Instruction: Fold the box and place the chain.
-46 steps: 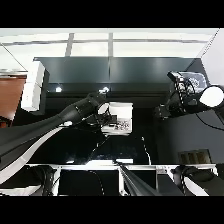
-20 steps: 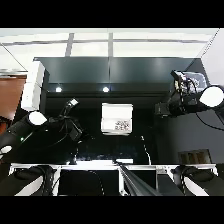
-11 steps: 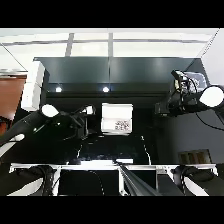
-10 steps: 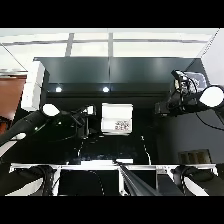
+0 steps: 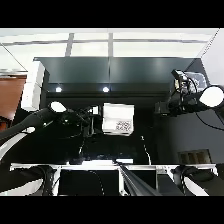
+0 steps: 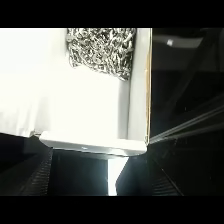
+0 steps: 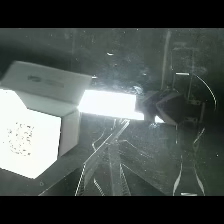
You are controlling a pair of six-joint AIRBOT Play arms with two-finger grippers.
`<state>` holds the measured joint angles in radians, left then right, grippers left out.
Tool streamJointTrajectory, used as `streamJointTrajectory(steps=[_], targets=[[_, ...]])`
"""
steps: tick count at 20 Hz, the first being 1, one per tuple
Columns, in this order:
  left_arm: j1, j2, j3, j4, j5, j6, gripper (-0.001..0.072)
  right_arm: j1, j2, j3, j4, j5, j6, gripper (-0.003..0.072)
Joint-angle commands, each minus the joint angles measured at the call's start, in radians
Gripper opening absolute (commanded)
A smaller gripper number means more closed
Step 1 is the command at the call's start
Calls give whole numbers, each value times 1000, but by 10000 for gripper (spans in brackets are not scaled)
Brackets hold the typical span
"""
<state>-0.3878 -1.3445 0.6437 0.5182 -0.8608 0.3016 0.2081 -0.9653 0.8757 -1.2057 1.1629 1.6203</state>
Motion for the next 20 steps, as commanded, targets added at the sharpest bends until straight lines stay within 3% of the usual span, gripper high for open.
streamJointTrajectory(steps=[1, 13, 20], targets=[[-2, -13, 4, -34, 8, 13, 717, 0, 0, 0, 0, -1, 0, 274], [-7, -40, 37, -21, 41, 9, 716, 0, 0, 0, 0, -29, -1, 274], [-51, -77, 84, 43, -15, 10, 716, 0, 0, 0, 0, -31, -1, 273]])
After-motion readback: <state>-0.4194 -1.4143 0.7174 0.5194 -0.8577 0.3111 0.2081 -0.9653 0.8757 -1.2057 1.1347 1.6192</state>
